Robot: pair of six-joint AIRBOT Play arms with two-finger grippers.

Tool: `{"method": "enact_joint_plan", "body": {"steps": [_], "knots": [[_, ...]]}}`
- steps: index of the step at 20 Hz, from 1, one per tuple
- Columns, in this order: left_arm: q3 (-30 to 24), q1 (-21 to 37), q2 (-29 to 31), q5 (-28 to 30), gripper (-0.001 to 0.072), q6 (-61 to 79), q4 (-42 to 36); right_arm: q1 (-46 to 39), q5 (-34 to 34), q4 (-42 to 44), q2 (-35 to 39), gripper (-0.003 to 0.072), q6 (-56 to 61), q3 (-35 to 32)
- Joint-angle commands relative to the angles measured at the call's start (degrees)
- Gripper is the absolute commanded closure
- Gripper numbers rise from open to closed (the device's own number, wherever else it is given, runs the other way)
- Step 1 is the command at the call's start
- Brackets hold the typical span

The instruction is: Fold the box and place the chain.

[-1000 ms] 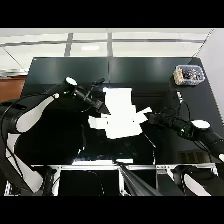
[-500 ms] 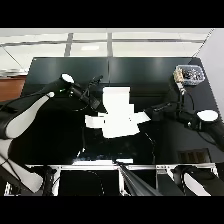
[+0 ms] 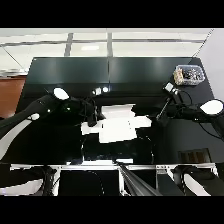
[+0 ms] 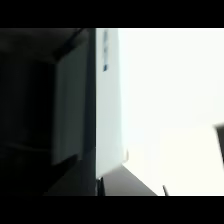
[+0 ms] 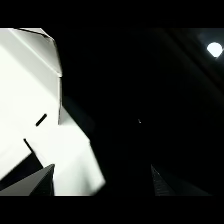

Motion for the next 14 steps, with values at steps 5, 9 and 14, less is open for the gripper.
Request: {"method": "enact_joint_plan", "body": {"steps": [5, 9, 14], "knots": [[-2.1, -3.2, 0.3, 10.8, 0.0683, 14.0, 1.1, 9.8, 0.4, -9.9, -0.1, -0.0021, -3.8, 0.0], [-2.2, -3.3, -0.2, 10.9, 0.0682, 14.6, 1.6, 13.2, 0.5, -9.4, -1.0, -0.0020, -3.8, -2.7], [-2.2, -3.3, -0.3, 10.6, 0.0682, 14.9, 4.5, 18.2, -2.4, -12.5, -1.2, -0.0020, -6.5, -5.6]]}}
